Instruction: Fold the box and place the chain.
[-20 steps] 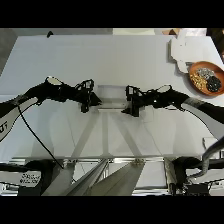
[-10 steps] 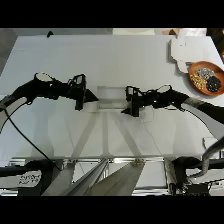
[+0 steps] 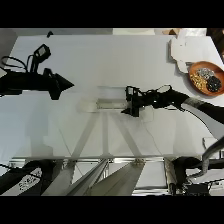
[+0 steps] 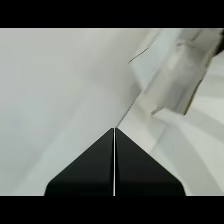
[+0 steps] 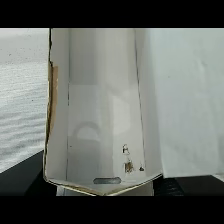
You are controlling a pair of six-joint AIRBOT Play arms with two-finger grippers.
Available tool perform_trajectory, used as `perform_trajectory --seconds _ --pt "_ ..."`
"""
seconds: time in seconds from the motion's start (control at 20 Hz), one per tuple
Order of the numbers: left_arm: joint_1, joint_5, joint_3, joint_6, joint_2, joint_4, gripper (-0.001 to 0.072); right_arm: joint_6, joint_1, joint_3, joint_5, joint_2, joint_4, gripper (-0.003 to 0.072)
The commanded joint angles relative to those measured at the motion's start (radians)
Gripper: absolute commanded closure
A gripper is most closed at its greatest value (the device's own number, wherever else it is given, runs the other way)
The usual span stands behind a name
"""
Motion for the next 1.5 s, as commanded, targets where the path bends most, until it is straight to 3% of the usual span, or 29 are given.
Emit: perform_trajectory --seconds 0.0,0.15,0.4,0.85,1.05,1.35,1.45 --pt "0.051 0.103 -0.024 -0.596 0.041 0.283 0.0703 0.0 0.0 0.001 0.0 0.0 0.0 0.0171" --pt "0.049 0.138 -0.118 -0.724 0.039 0.315 0.0701 0.0 0.0 0.001 0.0 0.0 0.0 0.0171" --pt "0.029 0.15 -0.235 -0.724 -0.011 0.19 0.0706 0.0 0.0 0.001 0.0 0.0 0.0 0.017" --pt "-0.131 0.183 -0.241 -0.724 -0.22 0.151 0.0703 0.0 0.0 0.001 0.0 0.0 0.0 0.017" --pt "-0.132 0.198 -0.241 -0.718 -0.224 0.107 0.0704 0.0 0.0 0.001 0.0 0.0 0.0 0.017" --pt "-0.132 0.212 -0.241 -0.591 -0.224 -0.103 0.0704 0.0 0.0 0.001 0.0 0.0 0.0 0.017" --pt "-0.134 0.216 -0.241 -0.581 -0.225 -0.117 0.0704 0.0 0.0 0.001 0.0 0.0 0.0 0.017"
